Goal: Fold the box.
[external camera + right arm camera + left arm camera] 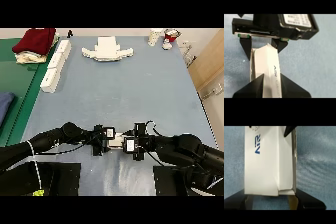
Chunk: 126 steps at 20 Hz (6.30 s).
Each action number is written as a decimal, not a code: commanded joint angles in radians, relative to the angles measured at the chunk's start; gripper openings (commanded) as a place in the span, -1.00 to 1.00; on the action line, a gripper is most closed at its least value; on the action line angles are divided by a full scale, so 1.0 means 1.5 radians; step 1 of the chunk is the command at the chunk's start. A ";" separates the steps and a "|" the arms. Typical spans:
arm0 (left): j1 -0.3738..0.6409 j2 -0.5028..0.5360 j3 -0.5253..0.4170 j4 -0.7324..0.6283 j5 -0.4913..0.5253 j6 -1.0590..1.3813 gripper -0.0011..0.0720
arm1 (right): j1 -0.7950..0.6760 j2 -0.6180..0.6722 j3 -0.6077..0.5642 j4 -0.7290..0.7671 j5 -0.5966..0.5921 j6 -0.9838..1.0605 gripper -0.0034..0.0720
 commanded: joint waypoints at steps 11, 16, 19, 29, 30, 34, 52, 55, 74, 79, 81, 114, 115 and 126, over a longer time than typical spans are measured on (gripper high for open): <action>0.000 0.000 0.000 0.001 -0.002 0.002 0.04 | -0.006 -0.036 0.000 0.068 -0.024 0.000 -0.52; 0.000 0.000 0.000 0.001 -0.002 0.001 0.04 | -0.006 -0.036 0.000 0.091 -0.041 0.000 -0.41; 0.000 0.000 0.000 0.001 -0.002 0.002 0.04 | -0.006 -0.033 0.000 0.090 -0.039 -0.002 0.12; 0.000 0.000 0.000 0.001 -0.002 0.001 0.04 | -0.008 0.046 -0.007 0.251 -0.003 0.131 0.01; 0.000 0.000 0.000 0.001 -0.002 0.002 0.04 | -0.007 0.052 -0.020 0.265 0.032 0.179 -0.40; 0.000 0.000 0.000 0.001 -0.002 0.001 0.04 | 0.042 0.084 -0.114 0.294 0.240 0.358 -0.86; 0.000 0.000 0.000 0.001 -0.002 0.002 0.04 | 0.085 -0.021 -0.191 0.292 0.279 0.394 -0.86; 0.000 0.000 0.000 0.001 -0.002 0.002 0.04 | 0.085 -0.021 -0.190 0.292 0.280 0.394 -0.86; 0.000 0.000 0.000 0.001 -0.002 0.002 0.04 | 0.084 -0.016 -0.119 0.178 0.294 0.394 -0.86; 0.000 0.000 0.000 0.001 -0.002 0.002 0.04 | 0.026 -0.016 -0.074 0.121 0.160 0.394 -0.86; 0.000 0.000 0.000 0.001 -0.002 0.002 0.04 | -0.035 -0.016 -0.021 0.077 0.031 0.394 -0.86; 0.080 0.112 0.002 0.108 -0.015 -0.246 0.04 | -0.473 -0.399 0.416 0.009 -0.506 0.465 -0.86; 0.115 0.145 0.002 0.166 -0.034 -0.328 0.04 | -0.473 -0.399 0.416 0.009 -0.506 0.465 -0.86; 0.769 0.344 0.002 0.505 -0.278 -0.668 0.04 | -0.473 -0.399 0.416 0.009 -0.506 0.465 -0.86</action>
